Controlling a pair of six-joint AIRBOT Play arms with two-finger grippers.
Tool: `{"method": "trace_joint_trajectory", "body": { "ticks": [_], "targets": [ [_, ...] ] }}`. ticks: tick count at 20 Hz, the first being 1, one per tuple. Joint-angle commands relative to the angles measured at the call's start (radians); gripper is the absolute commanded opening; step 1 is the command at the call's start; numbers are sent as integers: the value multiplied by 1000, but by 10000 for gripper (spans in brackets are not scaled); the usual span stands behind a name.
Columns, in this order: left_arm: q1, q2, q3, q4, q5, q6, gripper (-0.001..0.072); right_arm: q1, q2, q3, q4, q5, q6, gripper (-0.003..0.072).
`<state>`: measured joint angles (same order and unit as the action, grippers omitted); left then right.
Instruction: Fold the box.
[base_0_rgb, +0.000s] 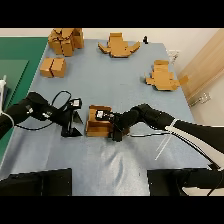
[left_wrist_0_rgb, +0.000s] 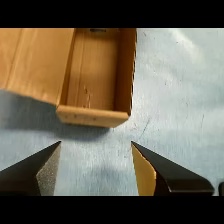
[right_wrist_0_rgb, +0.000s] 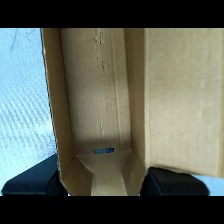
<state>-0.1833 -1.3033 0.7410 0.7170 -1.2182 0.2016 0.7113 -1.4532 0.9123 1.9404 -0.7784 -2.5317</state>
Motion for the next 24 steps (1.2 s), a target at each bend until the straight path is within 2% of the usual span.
{"method": "trace_joint_trajectory", "body": {
  "ticks": [1, 3, 7, 14, 20, 21, 22, 23, 24],
  "targets": [
    [-57, -43, 0, -44, 71, 37, 699, -1, 0, 0, -8, -16, 0, 155],
    [-62, -43, 1, -47, 109, 35, 700, -1, 0, 0, -8, -16, 0, 155],
    [-71, -43, 0, -48, 91, 34, 699, -1, 0, 0, -8, -16, 0, 155],
    [-146, -69, 0, -39, 150, 27, 699, -1, 0, 0, -8, -16, 0, 155],
    [-147, -75, 0, 3, 201, -18, 697, -1, 0, 0, -8, -16, 0, 155],
    [-147, -75, 0, 2, 203, -19, 658, -1, 0, 0, -8, -16, 0, 154],
    [-147, -75, 0, -1, 188, -18, 448, -1, 0, 0, -8, -16, 0, 155],
    [-151, -75, 0, -2, 164, -8, 334, -1, 0, 0, -8, -16, 0, 155],
    [-160, -75, 0, 0, 160, -4, 336, -1, 0, 0, -8, -16, 0, 155]
  ]
}}
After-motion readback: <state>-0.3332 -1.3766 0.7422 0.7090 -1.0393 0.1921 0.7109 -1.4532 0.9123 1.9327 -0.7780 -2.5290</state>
